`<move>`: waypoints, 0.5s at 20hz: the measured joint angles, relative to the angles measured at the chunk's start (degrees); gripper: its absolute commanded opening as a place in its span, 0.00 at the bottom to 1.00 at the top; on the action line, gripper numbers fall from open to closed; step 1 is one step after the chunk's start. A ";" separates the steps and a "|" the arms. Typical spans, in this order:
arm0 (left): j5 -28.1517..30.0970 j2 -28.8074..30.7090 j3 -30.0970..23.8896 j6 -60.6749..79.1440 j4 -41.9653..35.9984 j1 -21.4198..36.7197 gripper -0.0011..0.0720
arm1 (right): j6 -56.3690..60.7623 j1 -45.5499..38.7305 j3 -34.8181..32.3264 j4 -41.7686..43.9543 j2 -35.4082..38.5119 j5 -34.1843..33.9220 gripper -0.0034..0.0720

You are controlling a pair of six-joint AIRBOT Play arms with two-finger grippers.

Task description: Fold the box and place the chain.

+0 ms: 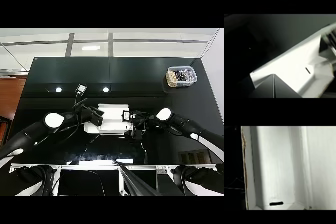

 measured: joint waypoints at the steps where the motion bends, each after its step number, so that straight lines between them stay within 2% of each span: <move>1: -0.07 -1.73 1.25 0.20 0.72 0.42 0.06 | 0.00 0.00 0.00 0.00 0.00 0.00 0.35; 3: -2.80 -5.51 4.37 0.42 2.82 1.42 0.06 | 0.00 0.00 0.00 0.00 0.00 0.00 0.35; 8: -17.84 -14.23 12.85 -3.78 14.82 3.30 0.06 | 0.00 0.00 0.00 0.00 0.00 0.04 0.35; 10: -22.03 -16.44 14.95 -5.07 17.59 3.58 0.06 | -0.09 0.00 0.00 -0.09 0.00 0.11 0.35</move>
